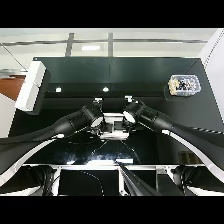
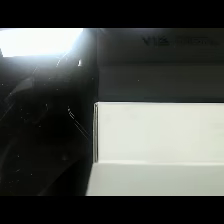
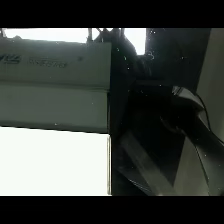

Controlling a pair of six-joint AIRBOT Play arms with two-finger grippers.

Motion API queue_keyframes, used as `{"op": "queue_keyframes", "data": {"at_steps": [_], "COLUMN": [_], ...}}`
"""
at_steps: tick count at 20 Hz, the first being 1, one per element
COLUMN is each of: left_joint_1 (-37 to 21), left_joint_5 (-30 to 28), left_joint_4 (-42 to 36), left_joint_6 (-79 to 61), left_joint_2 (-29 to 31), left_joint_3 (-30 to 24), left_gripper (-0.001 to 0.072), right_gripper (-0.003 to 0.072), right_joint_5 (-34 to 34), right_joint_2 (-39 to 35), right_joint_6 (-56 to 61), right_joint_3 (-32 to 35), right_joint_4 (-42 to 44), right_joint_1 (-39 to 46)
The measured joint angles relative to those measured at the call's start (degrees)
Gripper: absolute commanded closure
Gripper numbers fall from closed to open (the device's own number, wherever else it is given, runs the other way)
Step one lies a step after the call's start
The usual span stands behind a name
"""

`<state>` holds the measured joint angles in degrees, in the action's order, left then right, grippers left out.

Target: Fold the box and place the chain.

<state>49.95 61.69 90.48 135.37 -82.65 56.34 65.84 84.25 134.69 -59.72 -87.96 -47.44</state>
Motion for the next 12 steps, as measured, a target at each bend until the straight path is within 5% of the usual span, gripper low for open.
{"op": "queue_keyframes", "data": {"at_steps": [3, 12], "left_joint_1": [0.0, 0.0], "left_joint_5": [-0.3, -0.2], "left_joint_4": [0.2, 0.1], "left_joint_6": [-0.3, -0.2], "left_joint_2": [0.0, 0.0], "left_joint_3": [0.0, 0.0], "left_gripper": [0.0682, 0.0682], "right_gripper": [0.0193, 0.0181], "right_joint_5": [-0.1, 2.7], "right_joint_2": [0.1, -8.1], "right_joint_6": [-0.3, -7.8], "right_joint_3": [0.1, -0.2], "right_joint_4": [-0.3, -2.7], "right_joint_1": [0.0, 0.1]}}
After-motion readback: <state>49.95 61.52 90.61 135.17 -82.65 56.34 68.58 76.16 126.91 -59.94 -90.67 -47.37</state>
